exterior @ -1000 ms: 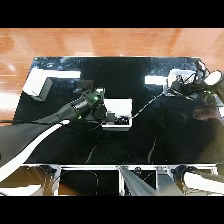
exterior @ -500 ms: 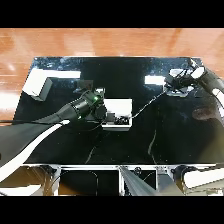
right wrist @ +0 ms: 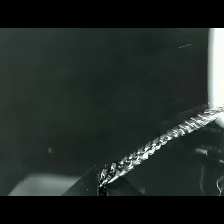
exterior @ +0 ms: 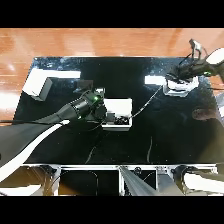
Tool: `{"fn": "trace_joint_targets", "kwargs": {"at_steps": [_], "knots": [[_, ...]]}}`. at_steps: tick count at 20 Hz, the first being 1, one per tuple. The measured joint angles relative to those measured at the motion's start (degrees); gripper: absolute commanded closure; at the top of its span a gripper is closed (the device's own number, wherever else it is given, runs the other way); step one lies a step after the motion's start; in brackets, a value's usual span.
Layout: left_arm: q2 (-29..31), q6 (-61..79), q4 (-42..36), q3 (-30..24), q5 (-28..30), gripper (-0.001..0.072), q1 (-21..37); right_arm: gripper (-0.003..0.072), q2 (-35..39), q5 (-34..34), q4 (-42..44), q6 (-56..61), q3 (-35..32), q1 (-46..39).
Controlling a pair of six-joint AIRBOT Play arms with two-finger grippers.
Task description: Fold the box and place the chain.
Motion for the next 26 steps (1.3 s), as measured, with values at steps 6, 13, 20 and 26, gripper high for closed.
{"fn": "trace_joint_targets", "kwargs": {"at_steps": [6,13,20,26], "knots": [[0.00,0.02,0.00,0.00,-0.07,0.0689,0.00,0.0657,16.48,8.87,3.23,-3.54,0.39,5.84],[0.00,0.02,0.00,0.00,-0.07,0.0689,0.00,0.0656,24.39,13.38,11.85,-5.29,1.07,13.88],[0.00,0.02,0.00,0.00,-0.07,0.0689,0.00,0.0657,25.27,9.92,16.50,-6.29,2.93,20.83],[0.00,0.04,0.00,0.00,-0.04,0.0689,0.00,0.0656,23.41,3.08,17.99,-6.99,5.84,25.14]]}}
